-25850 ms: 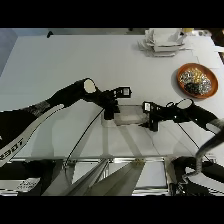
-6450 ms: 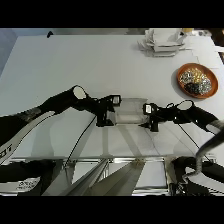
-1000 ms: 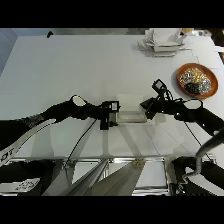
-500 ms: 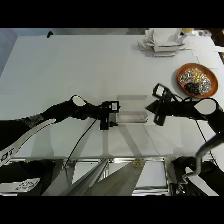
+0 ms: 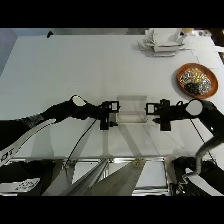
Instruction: Fold the box and place the chain.
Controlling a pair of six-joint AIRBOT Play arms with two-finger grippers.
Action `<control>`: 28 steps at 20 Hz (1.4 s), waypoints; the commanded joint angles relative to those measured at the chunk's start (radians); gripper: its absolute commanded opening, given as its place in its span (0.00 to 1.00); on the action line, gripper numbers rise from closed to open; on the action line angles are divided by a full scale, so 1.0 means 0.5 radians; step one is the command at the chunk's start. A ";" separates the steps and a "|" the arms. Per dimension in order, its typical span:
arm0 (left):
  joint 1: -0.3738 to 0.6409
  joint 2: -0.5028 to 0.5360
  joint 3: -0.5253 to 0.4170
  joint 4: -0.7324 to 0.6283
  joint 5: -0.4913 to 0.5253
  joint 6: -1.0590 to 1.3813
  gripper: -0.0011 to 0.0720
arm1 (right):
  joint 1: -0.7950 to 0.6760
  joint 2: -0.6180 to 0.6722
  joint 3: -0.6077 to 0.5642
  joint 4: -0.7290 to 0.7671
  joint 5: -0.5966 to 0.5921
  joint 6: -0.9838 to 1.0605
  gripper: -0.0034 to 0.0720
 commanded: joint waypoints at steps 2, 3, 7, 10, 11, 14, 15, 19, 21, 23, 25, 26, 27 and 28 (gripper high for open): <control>-0.001 0.001 -0.001 0.001 0.000 0.001 0.29 | 0.047 -0.140 0.002 0.125 -0.025 -0.248 0.25; -0.001 0.001 -0.001 0.001 0.001 0.001 0.29 | 0.048 -0.150 0.002 0.125 -0.058 -0.249 0.25; -0.001 0.002 -0.001 0.000 0.000 0.001 0.29 | 0.048 -0.155 0.002 0.199 -0.080 -0.249 0.25; -0.001 0.002 -0.001 0.001 0.000 0.001 0.29 | 0.048 -0.161 0.001 0.437 -0.066 -0.375 0.25; -0.001 0.002 -0.001 0.001 0.001 0.001 0.29 | 0.048 -0.161 0.001 0.486 -0.066 -0.407 0.25; -0.001 0.002 -0.001 0.001 0.001 0.001 0.29 | 0.048 -0.163 0.000 0.495 -0.074 -0.406 0.09; -0.001 0.002 -0.001 0.001 0.000 0.001 0.29 | 0.048 -0.163 -0.002 0.526 -0.074 -0.406 0.09; -0.001 0.002 -0.001 0.000 0.001 0.001 0.29 | 0.048 -0.166 -0.030 0.678 -0.082 -0.417 0.11; -0.001 0.002 -0.001 0.001 0.001 0.001 0.29 | 0.048 -0.166 -0.049 0.704 -0.081 -0.459 0.22; -0.001 0.001 -0.001 0.001 0.001 0.001 0.29 | 0.048 -0.166 -0.084 0.779 -0.120 -0.461 0.31; -0.001 0.001 -0.001 0.001 0.001 0.001 0.29 | 0.048 -0.167 -0.110 0.783 -0.117 -0.495 0.32; -0.001 0.002 -0.001 0.001 0.001 0.001 0.29 | 0.048 -0.167 -0.118 0.781 -0.116 -0.494 0.47; -0.001 0.002 -0.001 0.000 0.000 0.001 0.29 | 0.048 -0.167 -0.123 0.781 -0.112 -0.494 0.72; -0.001 0.002 -0.001 0.001 0.001 0.001 0.29 | 0.047 -0.166 -0.126 0.780 -0.112 -0.492 0.80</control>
